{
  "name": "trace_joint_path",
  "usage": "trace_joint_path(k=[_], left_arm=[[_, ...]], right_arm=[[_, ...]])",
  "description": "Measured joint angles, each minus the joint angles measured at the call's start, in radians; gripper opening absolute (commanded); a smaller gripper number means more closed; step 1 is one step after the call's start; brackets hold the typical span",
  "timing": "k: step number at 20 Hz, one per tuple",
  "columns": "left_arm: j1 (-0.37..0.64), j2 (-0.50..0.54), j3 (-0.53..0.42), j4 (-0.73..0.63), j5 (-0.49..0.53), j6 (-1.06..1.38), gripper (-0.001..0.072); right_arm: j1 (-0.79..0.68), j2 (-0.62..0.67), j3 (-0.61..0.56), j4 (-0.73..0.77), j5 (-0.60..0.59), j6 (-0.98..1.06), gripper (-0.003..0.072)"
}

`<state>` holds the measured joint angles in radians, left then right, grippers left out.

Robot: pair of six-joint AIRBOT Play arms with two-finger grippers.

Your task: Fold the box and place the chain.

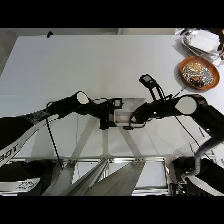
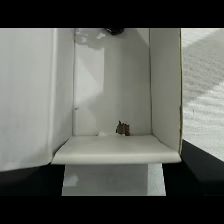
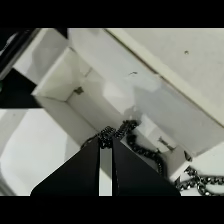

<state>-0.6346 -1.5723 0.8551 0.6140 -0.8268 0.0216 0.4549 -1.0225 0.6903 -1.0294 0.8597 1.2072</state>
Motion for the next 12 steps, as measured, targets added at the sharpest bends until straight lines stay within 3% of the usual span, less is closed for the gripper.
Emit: trace_joint_path(k=[2,4,8,12], left_arm=[[0.0,0.0,0.0,0.0,0.0,0.0,0.0325],[0.0,0.0,0.0,0.0,0.0,0.0,0.0325],[0.0,0.0,0.0,0.0,0.0,0.0,0.0325],[0.0,0.0,0.0,0.0,0.0,0.0,0.0325]], right_arm=[[0.0,-0.045,-0.008,0.006,-0.024,0.0,0.0044],[0.0,-0.072,-0.013,0.01,-0.033,0.0,0.0191],[0.0,-0.07,-0.015,0.011,-0.028,0.0,0.0204],[-0.044,0.047,-0.007,-0.007,0.022,0.001,0.0204]])
